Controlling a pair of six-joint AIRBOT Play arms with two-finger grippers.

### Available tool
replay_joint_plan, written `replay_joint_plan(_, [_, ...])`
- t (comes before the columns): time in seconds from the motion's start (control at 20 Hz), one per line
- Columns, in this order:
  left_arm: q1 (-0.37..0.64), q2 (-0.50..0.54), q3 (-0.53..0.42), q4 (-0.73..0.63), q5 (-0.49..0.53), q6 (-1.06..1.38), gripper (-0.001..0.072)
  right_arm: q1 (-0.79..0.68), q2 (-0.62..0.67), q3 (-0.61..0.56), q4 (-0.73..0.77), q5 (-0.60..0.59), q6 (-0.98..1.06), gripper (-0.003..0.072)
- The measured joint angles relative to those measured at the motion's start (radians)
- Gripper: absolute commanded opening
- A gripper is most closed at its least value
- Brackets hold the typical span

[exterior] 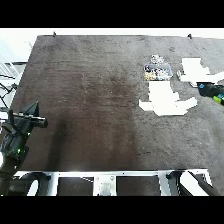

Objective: Fold the box and place the chain.

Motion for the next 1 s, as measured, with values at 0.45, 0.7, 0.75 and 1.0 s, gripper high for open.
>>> replay_joint_plan(0.45, [0.0,0.0,0.0,0.0,0.0,0.0,0.0021,-0.094,-0.626,0.66,-0.41,0.497,0.211,0.0549])
replay_joint_plan(0.7, [0.0,0.0,0.0,0.0,0.0,0.0,0.0021,-0.091,-0.8,0.81,-0.483,0.573,0.242,0.0549])
replay_joint_plan(0.75, [0.0,0.0,0.0,0.0,0.0,0.0,0.0021,-0.088,-0.824,0.823,-0.488,0.587,0.245,0.0549])
replay_joint_plan(1.0, [0.0,0.0,0.0,0.0,0.0,0.0,0.0021,-0.064,-0.928,0.849,-0.482,0.66,0.244,0.0549])
